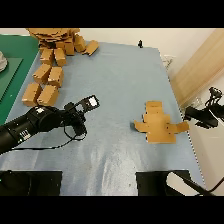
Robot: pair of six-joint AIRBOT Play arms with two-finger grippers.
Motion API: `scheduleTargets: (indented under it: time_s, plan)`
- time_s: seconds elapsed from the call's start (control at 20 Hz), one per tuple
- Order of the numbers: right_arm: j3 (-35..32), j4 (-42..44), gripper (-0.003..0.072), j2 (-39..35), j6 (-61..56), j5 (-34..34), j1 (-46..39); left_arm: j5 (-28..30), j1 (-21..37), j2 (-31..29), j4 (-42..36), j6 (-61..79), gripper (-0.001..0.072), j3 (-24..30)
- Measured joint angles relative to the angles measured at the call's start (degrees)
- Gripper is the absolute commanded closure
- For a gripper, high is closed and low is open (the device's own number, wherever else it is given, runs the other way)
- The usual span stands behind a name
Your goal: Fold the box.
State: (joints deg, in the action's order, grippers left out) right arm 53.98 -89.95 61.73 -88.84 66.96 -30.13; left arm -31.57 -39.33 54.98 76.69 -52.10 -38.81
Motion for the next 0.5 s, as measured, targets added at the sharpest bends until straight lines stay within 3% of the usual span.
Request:
scheduleTargets:
  time_s: [0.5]
  plan:
    - [0.9,8.4,0.0106,10.5,14.1,-2.6,-5.8,0.1,0.0,0.0,-2.3,0.0,0.0698,0.0]
